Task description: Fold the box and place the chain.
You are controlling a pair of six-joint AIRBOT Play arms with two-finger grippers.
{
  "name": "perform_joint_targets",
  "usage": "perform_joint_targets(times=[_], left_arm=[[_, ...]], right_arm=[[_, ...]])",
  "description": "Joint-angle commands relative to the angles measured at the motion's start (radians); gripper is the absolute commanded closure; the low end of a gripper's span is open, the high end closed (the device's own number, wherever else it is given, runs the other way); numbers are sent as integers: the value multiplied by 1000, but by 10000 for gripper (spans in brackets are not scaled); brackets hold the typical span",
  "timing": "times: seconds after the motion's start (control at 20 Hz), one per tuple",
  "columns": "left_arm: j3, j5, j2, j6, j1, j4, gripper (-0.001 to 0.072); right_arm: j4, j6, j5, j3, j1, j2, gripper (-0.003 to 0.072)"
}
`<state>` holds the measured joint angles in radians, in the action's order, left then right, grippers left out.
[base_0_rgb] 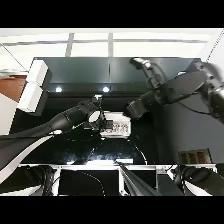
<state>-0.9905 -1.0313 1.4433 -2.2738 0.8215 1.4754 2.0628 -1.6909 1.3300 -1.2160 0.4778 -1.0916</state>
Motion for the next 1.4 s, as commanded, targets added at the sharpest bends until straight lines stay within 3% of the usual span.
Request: perform_joint_targets(times=[0.0,0.25,0.3,0.35,0.4,0.45,0.8,0.95,1.05,1.1,1.2,1.25,1.3,1.35], left_arm=[[-1,-1,0,0,0,5,683],[-21,0,-8,-2,0,32,672],[-32,-4,-15,-2,0,34,564],[-45,-12,-27,-1,0,35,376],[-55,-27,-42,0,0,43,245],[-62,-49,-64,5,0,68,208],[-61,-301,-319,344,-30,188,204],[-21,-388,-447,393,-132,305,195],[14,-389,-519,507,-283,206,195],[35,-374,-544,609,-367,87,196],[97,-344,-575,895,-539,-287,195],[130,-344,-577,1040,-601,-453,194],[167,-329,-576,1146,-643,-569,193],[200,-302,-576,1232,-662,-619,108]], right_arm=[[-134,4,90,-8,-143,86,199],[-213,3,167,-4,-387,201,199],[-213,4,172,-3,-407,208,199],[-212,4,171,-3,-415,210,199],[-212,4,171,-3,-415,210,199],[-210,4,167,-3,-415,210,199],[-258,3,167,-3,-415,210,199],[-329,4,165,-3,-415,210,199],[-348,4,161,2,-415,210,199],[-348,6,150,12,-415,210,199],[-348,13,107,55,-415,211,172],[-348,19,77,86,-415,211,-26],[-345,20,36,124,-415,212,-23],[-331,14,2,154,-415,214,-24]])
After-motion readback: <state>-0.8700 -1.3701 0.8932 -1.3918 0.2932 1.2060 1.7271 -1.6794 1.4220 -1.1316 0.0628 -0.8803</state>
